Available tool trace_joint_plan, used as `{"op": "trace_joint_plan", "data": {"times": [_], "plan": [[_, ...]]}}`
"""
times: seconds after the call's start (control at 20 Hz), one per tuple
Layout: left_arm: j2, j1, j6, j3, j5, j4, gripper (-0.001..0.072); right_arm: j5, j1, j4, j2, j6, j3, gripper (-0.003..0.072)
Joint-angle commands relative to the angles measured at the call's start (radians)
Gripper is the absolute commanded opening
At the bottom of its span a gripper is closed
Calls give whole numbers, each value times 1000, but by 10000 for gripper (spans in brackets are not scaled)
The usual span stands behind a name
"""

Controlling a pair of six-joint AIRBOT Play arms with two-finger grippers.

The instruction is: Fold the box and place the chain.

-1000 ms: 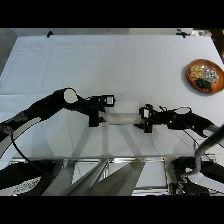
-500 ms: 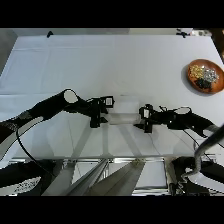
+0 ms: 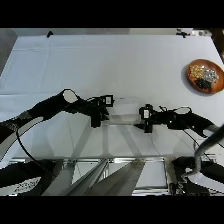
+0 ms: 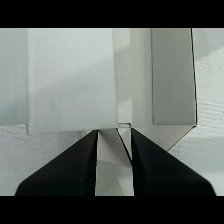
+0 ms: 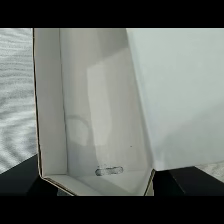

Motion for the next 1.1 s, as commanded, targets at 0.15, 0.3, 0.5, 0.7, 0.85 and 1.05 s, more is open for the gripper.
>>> {"op": "trace_joint_plan", "data": {"times": [0.15, 0.3, 0.5, 0.7, 0.85, 1.05], "plan": [[0, -13, -24, 0, 22, -79, 200, -1, 0, 2, 0, 3, 1, 238], [0, -12, -78, 0, 38, -107, 202, -1, 0, 2, 0, 3, 0, 238], [1, -12, -103, 0, 38, -197, 202, 0, 0, 2, 1, 3, 0, 238], [0, -10, -127, 0, 37, -222, 202, 0, 0, 2, 1, 3, 1, 238], [0, 1, -133, 0, 32, -205, 204, 0, 0, 2, 1, 3, 1, 238], [0, 37, -133, 0, 51, -194, 211, 0, 0, 2, 1, 3, 1, 238]]}}
